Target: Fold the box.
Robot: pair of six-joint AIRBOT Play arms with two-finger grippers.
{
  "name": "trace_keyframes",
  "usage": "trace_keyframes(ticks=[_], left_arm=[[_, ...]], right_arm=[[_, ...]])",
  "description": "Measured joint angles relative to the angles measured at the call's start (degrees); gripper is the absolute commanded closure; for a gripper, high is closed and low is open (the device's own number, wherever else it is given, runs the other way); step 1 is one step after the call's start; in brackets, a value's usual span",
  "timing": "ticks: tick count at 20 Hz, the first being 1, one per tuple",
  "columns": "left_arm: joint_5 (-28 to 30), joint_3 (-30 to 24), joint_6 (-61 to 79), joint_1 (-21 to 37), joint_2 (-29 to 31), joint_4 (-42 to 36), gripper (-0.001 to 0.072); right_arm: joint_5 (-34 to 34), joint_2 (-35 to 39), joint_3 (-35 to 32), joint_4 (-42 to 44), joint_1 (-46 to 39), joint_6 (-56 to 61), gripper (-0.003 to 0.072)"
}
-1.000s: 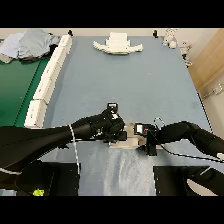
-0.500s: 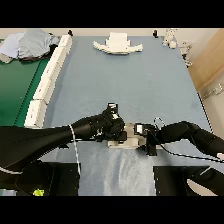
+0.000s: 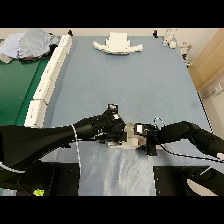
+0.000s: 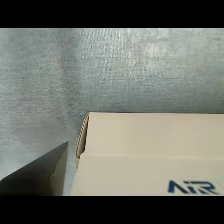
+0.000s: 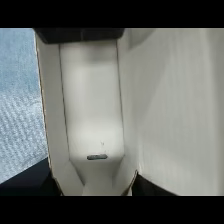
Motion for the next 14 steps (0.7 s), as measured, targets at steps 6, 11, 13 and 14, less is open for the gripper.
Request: trace_keyframes(ticks=[6,11,13,14], left_arm=[[-0.8,0.0,-0.5,0.0,-0.5,-0.5,0.0695],[-1.2,0.1,-0.9,0.0,-0.5,-0.5,0.0694],[-1.2,0.1,-1.1,0.0,-0.5,-0.5,0.0692],[-1.2,0.1,-1.3,0.0,-0.5,-0.5,0.065]], right_arm=[[0.0,0.0,0.0,0.0,0.0,0.0,0.0175],[0.0,0.0,0.0,0.0,0.0,0.1,0.0176],[0.0,0.0,0.0,0.0,0.0,0.0,0.0176],[0.0,0.0,0.0,0.0,0.0,0.0,0.0176]])
